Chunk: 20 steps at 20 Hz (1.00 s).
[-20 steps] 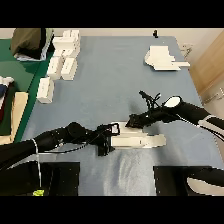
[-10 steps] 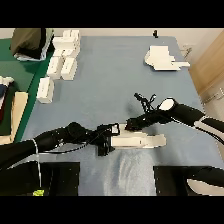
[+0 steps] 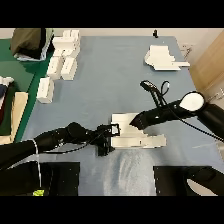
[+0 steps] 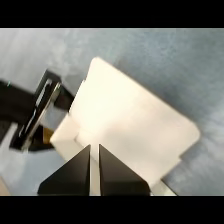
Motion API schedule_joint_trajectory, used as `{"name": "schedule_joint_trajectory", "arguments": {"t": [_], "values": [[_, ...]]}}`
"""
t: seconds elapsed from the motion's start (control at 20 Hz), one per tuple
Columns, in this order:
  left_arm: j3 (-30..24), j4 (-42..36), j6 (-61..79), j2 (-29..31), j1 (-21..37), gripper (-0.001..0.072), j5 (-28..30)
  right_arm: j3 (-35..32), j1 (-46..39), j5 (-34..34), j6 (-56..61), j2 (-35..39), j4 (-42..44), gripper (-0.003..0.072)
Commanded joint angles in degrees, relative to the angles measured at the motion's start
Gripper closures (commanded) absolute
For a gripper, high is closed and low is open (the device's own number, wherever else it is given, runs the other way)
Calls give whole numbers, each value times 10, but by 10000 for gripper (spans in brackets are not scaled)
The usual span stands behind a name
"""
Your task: Fold the box.
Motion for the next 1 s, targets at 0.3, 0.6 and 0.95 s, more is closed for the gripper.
{"name": "schedule_joint_trajectory", "arguments": {"t": [0.3, 0.6, 0.95], "values": [[0, 0, 0, 0, 0, 245, 0, -87, 1, 141, -101, 130, -222, 155], [0, 0, 0, 0, 0, 245, 0, -134, 27, 23, -165, 106, -305, 155], [0, 0, 0, 0, 0, 245, 0, -134, 43, -40, -180, 61, -318, -33]]}}
